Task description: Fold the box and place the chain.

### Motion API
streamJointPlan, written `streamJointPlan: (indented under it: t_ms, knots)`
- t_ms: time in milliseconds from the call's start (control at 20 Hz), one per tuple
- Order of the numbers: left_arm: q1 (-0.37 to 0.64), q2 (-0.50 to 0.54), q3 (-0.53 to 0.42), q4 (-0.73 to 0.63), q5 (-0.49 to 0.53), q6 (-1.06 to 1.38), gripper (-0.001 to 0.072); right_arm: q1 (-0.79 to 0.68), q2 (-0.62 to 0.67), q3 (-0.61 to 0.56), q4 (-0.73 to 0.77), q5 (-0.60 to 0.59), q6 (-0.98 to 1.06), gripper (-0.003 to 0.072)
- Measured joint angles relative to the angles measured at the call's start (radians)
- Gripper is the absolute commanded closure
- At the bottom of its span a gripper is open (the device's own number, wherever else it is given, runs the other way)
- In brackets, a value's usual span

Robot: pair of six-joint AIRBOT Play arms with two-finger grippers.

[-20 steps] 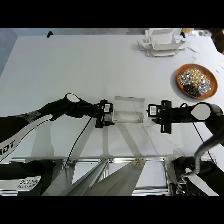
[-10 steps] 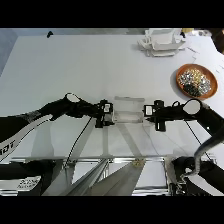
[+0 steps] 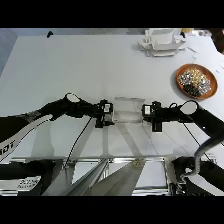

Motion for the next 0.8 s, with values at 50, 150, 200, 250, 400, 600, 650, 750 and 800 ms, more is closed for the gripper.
streamJointPlan:
  t_ms: [50, 150, 200, 250, 400, 600, 650, 750, 800]
  knots:
    - [0.0, 0.0, 0.0, 0.0, 0.0, 0.0, 0.0623, 0.0, -0.003, 0.0, 0.005, 0.001, -0.003, 0.064]
    - [0.0, 0.0, 0.0, 0.0, 0.0, 0.0, 0.0623, 0.0, -0.007, -0.001, 0.026, 0.004, -0.013, 0.0639]
    - [0.0, 0.0, 0.0, 0.0, 0.0, 0.0, 0.0623, 0.001, -0.008, -0.001, 0.045, 0.006, -0.023, 0.0638]
    - [0.0, 0.0, 0.0, 0.0, 0.0, 0.0, 0.0623, 0.005, -0.009, -0.001, 0.066, 0.007, -0.031, 0.0635]
    - [0.0, 0.0, 0.0, 0.0, 0.0, 0.0, 0.0623, 0.023, -0.011, -0.002, 0.112, 0.011, -0.051, 0.0563]
    - [0.0, 0.0, 0.0, 0.0, 0.0, 0.0, 0.0623, 0.037, -0.015, -0.012, 0.145, 0.003, -0.057, 0.035]
    - [0.0, 0.0, 0.0, 0.0, 0.0, 0.0, 0.0623, 0.039, -0.015, -0.013, 0.149, 0.002, -0.057, 0.0343]
    - [0.0, 0.0, 0.0, 0.0, 0.0, 0.0, 0.0623, 0.04, -0.015, -0.015, 0.153, -0.001, -0.051, 0.0345]
    - [0.0, 0.0, 0.0, 0.0, 0.0, 0.0, 0.0623, 0.041, -0.015, -0.016, 0.155, -0.002, -0.039, 0.0347]
